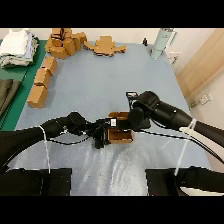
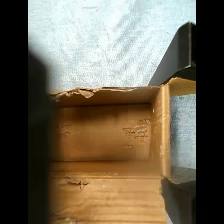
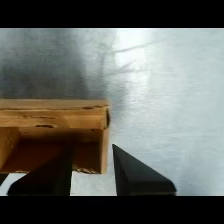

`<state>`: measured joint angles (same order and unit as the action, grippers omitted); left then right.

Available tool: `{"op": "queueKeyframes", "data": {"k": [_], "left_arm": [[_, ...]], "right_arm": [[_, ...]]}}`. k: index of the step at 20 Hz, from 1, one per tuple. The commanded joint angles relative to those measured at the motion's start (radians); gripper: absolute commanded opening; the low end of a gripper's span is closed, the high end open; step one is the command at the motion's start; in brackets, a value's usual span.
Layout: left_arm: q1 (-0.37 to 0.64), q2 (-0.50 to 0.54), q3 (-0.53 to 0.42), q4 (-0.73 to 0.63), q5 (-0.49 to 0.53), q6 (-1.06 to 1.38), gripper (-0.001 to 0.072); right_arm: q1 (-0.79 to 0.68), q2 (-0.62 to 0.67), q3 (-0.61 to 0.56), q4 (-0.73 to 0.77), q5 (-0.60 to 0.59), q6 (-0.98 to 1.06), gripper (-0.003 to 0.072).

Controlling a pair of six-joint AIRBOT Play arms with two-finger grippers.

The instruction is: Fold the box.

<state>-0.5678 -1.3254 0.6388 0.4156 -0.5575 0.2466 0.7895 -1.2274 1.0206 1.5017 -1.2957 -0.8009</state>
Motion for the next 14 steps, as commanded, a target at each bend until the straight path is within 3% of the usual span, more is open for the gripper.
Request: {"op": "queueKeyframes", "data": {"k": [1, 5, 8, 9, 11, 14], "left_arm": [[0.000, 0.000, 0.000, 0.000, 0.000, 0.000, 0.0300], [0.000, 0.000, 0.000, 0.000, 0.000, 0.000, 0.0300], [0.000, 0.000, 0.000, 0.000, 0.000, 0.000, 0.0300], [0.000, 0.000, 0.000, 0.000, 0.000, 0.000, 0.0299], [0.000, 0.000, 0.000, 0.000, 0.000, 0.000, 0.0300], [0.000, 0.000, 0.000, 0.000, 0.000, 0.000, 0.0300]], "right_arm": [[-0.005, 0.059, 0.005, -0.038, -0.036, 0.000, 0.0328], [-0.097, 0.057, 0.004, -0.106, -0.084, -0.020, 0.0019], [-0.267, 0.014, 0.004, -0.046, 0.043, -0.202, 0.0004], [-0.345, -0.013, 0.004, 0.057, 0.103, -0.330, 0.0003], [-0.524, -0.090, 0.005, 0.415, 0.189, -0.665, 0.0004], [-0.735, -0.226, 0.019, 0.982, 0.145, -1.112, 0.0003]]}}
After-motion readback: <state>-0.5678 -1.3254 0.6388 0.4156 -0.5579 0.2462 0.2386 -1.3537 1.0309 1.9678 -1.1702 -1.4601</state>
